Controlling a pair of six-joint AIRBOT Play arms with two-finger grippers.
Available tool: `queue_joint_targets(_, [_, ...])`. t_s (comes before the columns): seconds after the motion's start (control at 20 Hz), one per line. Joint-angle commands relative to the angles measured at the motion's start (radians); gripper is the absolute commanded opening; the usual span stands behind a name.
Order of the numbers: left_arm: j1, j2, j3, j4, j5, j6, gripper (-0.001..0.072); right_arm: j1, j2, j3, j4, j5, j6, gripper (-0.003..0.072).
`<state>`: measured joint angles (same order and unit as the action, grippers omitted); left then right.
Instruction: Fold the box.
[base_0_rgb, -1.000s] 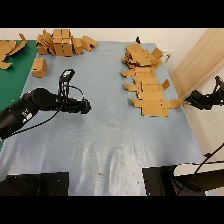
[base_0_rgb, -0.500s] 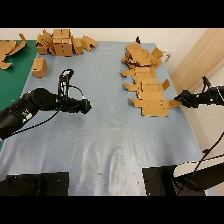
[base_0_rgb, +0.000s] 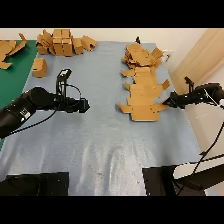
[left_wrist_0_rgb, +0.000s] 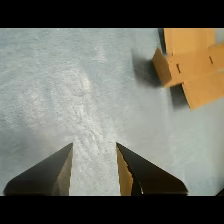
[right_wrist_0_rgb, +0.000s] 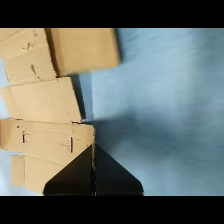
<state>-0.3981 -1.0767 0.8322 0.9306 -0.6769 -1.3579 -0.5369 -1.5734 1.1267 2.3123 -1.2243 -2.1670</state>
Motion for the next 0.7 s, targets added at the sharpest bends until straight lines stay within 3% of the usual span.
queue_joint_targets(0.0, [0.05,0.0,0.0,-0.014,-0.045,0.016,0.0407,0.057,0.108,-0.125,0.012,-0.019,0.018,-0.0005])
queue_joint_targets(0.3, [0.124,-0.002,0.0,-0.02,-0.14,0.099,0.0407,0.246,0.467,-0.535,0.051,0.219,0.076,-0.0001])
queue_joint_targets(0.35, [0.135,-0.003,0.0,-0.02,-0.16,0.111,0.0407,0.278,0.5,-0.568,0.048,0.221,0.083,0.0003])
queue_joint_targets(0.45, [0.155,-0.006,0.0,-0.02,-0.19,0.127,0.0407,0.315,0.523,-0.586,0.04,0.217,0.111,0.0251])
queue_joint_targets(0.65, [0.175,-0.008,0.0,-0.023,-0.255,0.147,0.0407,0.32,0.496,-0.568,0.021,0.221,0.121,0.0254])
